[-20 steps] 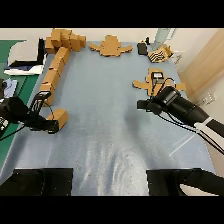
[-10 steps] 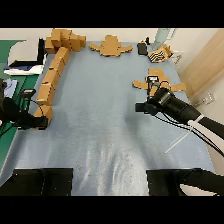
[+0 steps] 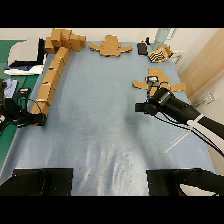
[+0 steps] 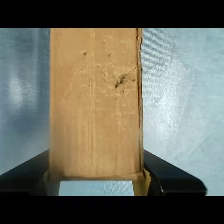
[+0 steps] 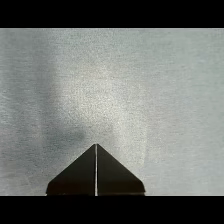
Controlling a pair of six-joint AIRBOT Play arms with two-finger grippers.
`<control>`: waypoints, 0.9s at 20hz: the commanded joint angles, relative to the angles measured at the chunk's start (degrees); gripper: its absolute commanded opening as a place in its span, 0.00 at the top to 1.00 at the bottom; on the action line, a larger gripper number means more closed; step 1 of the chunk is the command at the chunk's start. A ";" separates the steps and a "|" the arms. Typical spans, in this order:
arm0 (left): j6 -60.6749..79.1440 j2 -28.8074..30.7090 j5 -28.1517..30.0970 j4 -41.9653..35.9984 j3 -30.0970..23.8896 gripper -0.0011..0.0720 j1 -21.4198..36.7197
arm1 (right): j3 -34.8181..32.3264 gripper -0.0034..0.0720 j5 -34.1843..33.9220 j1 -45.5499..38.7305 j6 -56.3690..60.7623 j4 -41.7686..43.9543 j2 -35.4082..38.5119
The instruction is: Fold the box.
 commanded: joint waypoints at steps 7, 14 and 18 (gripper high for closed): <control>3.98 -5.03 8.85 -3.78 -0.02 0.30 0.57 | -0.02 0.95 -0.17 0.00 0.00 0.74 0.00; 6.40 -5.16 7.34 -2.97 -0.20 0.30 3.19 | -0.02 0.95 -0.22 0.00 -0.55 1.33 0.00; 6.38 -6.23 5.22 -3.15 -0.20 0.01 3.72 | -0.02 0.95 -0.20 0.02 -0.90 2.25 0.00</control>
